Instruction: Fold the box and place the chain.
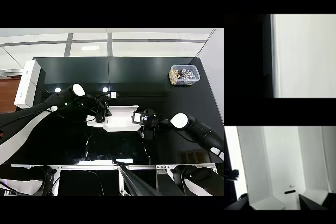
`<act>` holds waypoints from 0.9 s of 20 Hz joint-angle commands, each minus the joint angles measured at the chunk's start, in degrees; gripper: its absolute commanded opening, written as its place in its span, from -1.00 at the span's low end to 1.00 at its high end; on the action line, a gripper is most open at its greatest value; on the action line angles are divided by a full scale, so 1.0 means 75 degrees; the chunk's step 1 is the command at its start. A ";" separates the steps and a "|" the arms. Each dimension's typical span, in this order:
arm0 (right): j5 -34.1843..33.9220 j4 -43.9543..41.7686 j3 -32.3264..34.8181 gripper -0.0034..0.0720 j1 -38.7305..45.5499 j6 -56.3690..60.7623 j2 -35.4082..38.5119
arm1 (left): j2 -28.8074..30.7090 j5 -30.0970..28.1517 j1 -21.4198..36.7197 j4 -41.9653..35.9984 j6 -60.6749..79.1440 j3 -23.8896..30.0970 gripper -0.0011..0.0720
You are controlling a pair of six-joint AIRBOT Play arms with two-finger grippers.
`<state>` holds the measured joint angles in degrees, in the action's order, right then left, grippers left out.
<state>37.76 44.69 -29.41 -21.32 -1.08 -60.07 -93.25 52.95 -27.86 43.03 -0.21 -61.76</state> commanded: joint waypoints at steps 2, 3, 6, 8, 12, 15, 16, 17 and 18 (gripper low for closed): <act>-0.0102 -0.0560 -0.0373 0.87 0.0181 -0.0516 -0.0020 | -0.0006 0.0000 0.0000 0.0000 -0.0003 0.0000 -0.90; -0.0102 -0.0833 -0.0399 0.87 0.0195 -0.0764 -0.0029 | -0.0006 0.0000 0.0000 -0.0003 0.0000 0.0000 -0.90; -0.0125 -0.1017 -0.0411 0.87 0.0452 -0.0927 -0.0146 | -0.0006 0.0000 0.0000 0.0000 -0.0003 0.0000 -0.90; -0.0117 -0.1020 -0.0417 0.87 0.0752 -0.1043 -0.0184 | -0.0006 0.0000 0.0000 0.0000 0.0000 0.0000 -0.90; 0.0321 -0.1818 -0.0417 0.87 0.0921 -0.1996 -0.0452 | -0.0006 -0.0003 0.0000 -0.0003 0.0000 0.0000 -0.90; 0.0373 -0.2107 -0.0481 0.87 0.0921 -0.2439 -0.0839 | -0.0006 0.0000 0.0000 -0.0003 -0.0003 0.0000 -0.90; 0.0411 -0.2136 -0.0536 0.87 0.0921 -0.2509 -0.0959 | -0.0006 0.0000 0.0000 -0.0003 0.0000 0.0000 -0.90; 0.0495 -0.2189 -0.0592 0.87 0.0921 -0.2667 -0.1078 | -0.0006 -0.0003 0.0000 -0.0003 -0.0003 0.0000 -0.90; 0.0618 -0.2224 -0.0644 0.87 0.0921 -0.2801 -0.1207 | -0.0009 -0.0006 0.0000 -0.0003 -0.0003 0.0000 -0.90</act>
<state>40.38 30.00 -33.41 -14.55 -18.31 -66.72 -93.27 52.88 -27.86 43.09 -0.21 -61.76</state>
